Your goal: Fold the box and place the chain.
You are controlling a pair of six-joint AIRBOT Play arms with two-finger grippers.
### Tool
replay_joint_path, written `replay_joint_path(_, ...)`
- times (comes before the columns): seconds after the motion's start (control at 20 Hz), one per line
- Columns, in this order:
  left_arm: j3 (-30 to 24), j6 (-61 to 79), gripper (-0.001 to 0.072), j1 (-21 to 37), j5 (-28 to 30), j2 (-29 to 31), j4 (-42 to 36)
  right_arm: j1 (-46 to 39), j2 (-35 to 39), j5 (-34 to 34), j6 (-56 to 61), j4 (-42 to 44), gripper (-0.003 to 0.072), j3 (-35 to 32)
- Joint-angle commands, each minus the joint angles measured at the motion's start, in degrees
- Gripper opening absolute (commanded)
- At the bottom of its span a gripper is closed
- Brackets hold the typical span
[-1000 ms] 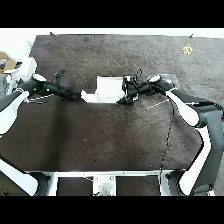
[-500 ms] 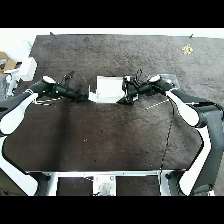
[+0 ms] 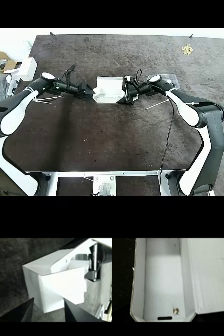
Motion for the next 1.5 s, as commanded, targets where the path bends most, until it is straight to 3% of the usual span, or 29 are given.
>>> replay_joint_path(0.0, 1.9, -0.8, 0.0404, -1.2, -0.2, 0.0, 1.1, 0.0, 0.0, 0.0, 0.0, 0.0, 0.0244, 0.0)
replay_joint_path(0.4, 11.1, -19.8, 0.0402, -7.5, 0.7, 0.0, 20.4, 0.0, 0.0, 0.0, 0.0, 0.0, 0.0244, 0.0)
replay_joint_path(0.5, 12.5, -23.5, 0.0274, -9.3, 1.6, 0.0, 24.0, 0.0, 0.0, 0.0, 0.0, 0.0, 0.0244, 0.0)
replay_joint_path(1.15, 13.7, -34.8, 0.0274, -14.6, 7.1, -0.1, 36.9, 0.0, 0.0, 0.0, 0.0, 0.0, 0.0244, 0.0)
replay_joint_path(1.45, 16.5, -46.8, 0.0274, -18.5, 3.0, -0.3, 51.2, 0.0, 0.0, 0.0, 0.0, 0.0, 0.0243, 0.0)
